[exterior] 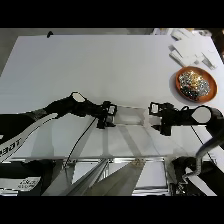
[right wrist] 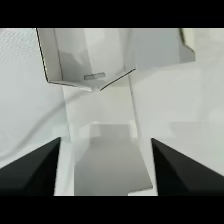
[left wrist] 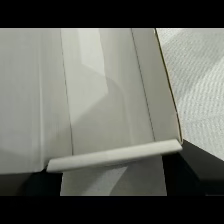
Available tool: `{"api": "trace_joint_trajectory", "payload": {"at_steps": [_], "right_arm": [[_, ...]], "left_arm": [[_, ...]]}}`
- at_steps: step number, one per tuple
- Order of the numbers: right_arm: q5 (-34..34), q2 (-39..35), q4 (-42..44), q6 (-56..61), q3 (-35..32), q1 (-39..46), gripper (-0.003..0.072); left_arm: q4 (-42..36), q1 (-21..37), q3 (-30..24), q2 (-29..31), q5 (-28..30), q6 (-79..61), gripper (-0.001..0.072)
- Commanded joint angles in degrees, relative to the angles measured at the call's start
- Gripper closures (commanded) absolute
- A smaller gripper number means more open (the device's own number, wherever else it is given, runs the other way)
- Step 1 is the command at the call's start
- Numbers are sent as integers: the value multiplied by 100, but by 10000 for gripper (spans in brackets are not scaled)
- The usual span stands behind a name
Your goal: Fold the box and place the chain.
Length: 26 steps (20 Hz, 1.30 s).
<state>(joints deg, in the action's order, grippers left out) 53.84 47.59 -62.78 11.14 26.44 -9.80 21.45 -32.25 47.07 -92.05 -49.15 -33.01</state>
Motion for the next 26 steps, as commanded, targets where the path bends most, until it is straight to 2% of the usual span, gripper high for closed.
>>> {"api": "trace_joint_trajectory", "payload": {"at_steps": [1,2,4,5,7,11,13,15,19,26], "right_arm": [[291,-579,11,407,7,-2,235],[354,-645,195,407,7,-2,314],[577,-667,870,407,4,-2,598],[660,-660,1335,378,4,-2,672],[382,-645,2026,345,4,-2,672],[-1064,-280,3244,363,4,-2,672],[-1764,201,3506,367,4,-2,672],[-2149,763,3504,472,4,-2,672],[-2253,1528,3501,859,4,-2,672],[-2094,1547,3440,1108,20,-2,672]], "left_arm": [[-2,2,4,0,4,4,638],[-2,2,4,0,4,4,638],[-2,2,4,0,4,4,638],[-2,2,4,0,4,4,638],[-2,2,4,0,4,4,638],[-2,2,4,0,4,4,638],[-2,2,4,0,4,4,638],[-2,2,4,0,4,4,638],[-2,2,4,0,4,4,638],[-2,2,4,0,4,4,638]]}}
